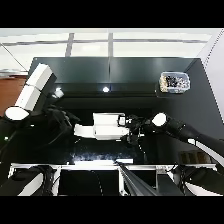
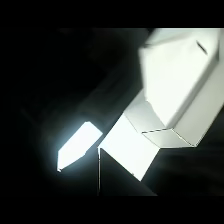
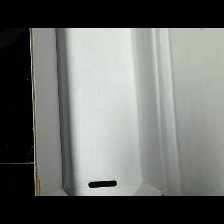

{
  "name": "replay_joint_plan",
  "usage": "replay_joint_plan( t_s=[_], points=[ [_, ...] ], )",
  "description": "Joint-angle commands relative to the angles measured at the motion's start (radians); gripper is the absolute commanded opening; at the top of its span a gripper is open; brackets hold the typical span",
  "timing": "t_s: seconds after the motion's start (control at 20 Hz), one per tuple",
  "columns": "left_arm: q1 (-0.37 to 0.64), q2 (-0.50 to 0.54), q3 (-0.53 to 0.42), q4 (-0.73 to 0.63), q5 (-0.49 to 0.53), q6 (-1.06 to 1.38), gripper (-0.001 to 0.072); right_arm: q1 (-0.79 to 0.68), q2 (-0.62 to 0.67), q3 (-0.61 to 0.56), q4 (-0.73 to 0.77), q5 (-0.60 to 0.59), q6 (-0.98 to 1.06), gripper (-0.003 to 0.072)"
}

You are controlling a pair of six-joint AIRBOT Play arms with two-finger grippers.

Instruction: Fold the box and place the chain.

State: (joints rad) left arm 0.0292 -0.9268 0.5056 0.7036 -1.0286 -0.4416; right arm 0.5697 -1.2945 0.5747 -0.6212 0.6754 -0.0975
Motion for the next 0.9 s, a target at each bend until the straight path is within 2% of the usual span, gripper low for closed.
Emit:
replay_joint_plan(
  t_s=[0.0, 0.15, 0.25, 0.5, 0.7, 0.75, 0.85],
  points=[
    [0.186, -0.008, 0.000, 0.037, -0.113, -0.370, 0.0030, 0.000, 0.001, 0.000, 0.000, 0.001, 0.000, 0.0373],
    [0.214, -0.077, -0.015, 0.103, -0.082, -0.695, 0.0030, 0.000, 0.001, 0.000, 0.000, 0.001, 0.000, 0.0373],
    [0.179, -0.149, -0.027, 0.056, -0.072, -0.684, 0.0031, 0.000, 0.001, 0.000, 0.000, 0.001, 0.000, 0.0373],
    [-0.014, -0.343, -0.028, 0.033, -0.063, -0.692, 0.0030, 0.000, 0.001, 0.000, 0.000, 0.001, 0.000, 0.0373],
    [-0.062, -0.354, -0.027, -0.047, -0.024, -0.688, 0.0051, 0.000, 0.001, 0.000, 0.000, 0.001, 0.000, 0.0373],
    [-0.062, -0.348, -0.024, -0.045, -0.031, -0.687, 0.0199, 0.000, 0.001, 0.000, 0.000, 0.001, 0.000, 0.0373],
    [-0.062, -0.330, -0.015, -0.040, -0.078, -0.681, 0.0644, 0.000, 0.001, 0.000, 0.000, 0.001, 0.000, 0.0373]
  ],
)
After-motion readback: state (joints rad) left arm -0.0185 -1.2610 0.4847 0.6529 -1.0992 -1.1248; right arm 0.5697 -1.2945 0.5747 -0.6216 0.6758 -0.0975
